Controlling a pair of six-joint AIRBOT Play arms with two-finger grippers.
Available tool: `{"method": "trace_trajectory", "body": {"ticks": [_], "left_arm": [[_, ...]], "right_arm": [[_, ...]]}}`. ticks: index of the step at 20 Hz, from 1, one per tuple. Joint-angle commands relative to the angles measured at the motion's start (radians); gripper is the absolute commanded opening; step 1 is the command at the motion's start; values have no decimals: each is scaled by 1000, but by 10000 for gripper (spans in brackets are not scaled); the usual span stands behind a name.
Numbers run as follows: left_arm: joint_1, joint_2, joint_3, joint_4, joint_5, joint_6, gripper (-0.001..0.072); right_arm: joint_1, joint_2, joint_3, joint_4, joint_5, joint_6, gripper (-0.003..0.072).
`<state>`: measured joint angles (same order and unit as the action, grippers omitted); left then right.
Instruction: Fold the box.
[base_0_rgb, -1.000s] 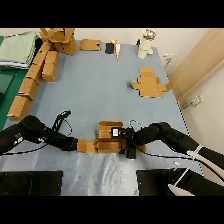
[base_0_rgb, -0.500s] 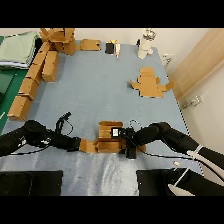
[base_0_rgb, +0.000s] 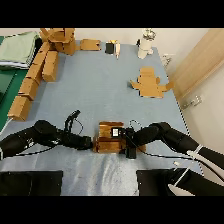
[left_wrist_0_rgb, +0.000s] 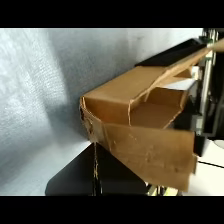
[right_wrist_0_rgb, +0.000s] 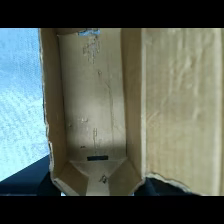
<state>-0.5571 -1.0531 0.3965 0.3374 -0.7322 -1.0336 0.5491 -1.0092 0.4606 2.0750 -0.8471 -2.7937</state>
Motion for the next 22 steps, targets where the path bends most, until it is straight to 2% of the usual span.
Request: {"method": "trace_trajectory", "body": {"ticks": [1,4,7,8,13,14,15,19,22], "left_arm": [[-49,1,62,168,35,-210,6],[-150,1,129,265,107,-321,6],[-184,1,176,519,67,-578,6],[-185,2,187,555,49,-614,7],[-185,2,226,570,3,-613,20],[-185,2,226,568,3,-615,200],[-185,2,226,567,-8,-615,256],[-183,2,227,568,-55,-615,239],[-183,2,261,572,-79,-613,261]], "right_arm": [[1,0,-1,0,0,0,525],[1,0,-1,0,0,0,524],[1,0,-1,0,0,0,524],[1,0,-1,0,0,0,525],[1,0,-1,0,0,0,524],[1,0,-1,0,0,0,524],[1,0,-1,0,0,0,525],[1,0,-1,0,0,0,525],[1,0,-1,0,0,0,524]]}}
